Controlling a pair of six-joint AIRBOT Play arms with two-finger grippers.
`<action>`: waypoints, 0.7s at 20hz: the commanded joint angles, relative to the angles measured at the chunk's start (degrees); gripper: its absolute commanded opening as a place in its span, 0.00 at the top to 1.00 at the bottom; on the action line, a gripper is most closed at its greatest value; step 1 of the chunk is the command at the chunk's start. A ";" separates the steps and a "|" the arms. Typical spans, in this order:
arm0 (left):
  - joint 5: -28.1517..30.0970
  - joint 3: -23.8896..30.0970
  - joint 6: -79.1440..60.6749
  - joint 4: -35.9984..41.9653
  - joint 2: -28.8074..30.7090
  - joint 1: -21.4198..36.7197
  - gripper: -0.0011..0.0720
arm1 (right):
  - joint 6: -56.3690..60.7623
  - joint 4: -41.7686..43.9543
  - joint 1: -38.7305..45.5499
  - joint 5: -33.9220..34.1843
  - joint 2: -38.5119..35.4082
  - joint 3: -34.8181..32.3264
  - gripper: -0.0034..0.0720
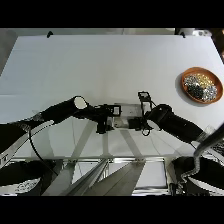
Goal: Fold the box and place the chain.
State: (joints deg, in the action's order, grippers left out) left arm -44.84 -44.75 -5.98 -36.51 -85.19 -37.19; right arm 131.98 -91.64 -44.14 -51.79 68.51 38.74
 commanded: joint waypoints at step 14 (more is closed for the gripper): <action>0.02 0.02 0.02 0.00 0.00 -0.04 0.64 | 3.26 -2.67 -0.07 -4.55 0.07 0.66 0.54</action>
State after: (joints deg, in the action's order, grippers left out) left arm -44.84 -44.75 -5.98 -36.51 -85.19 -37.19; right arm 134.85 -94.28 -44.16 -55.44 68.55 39.18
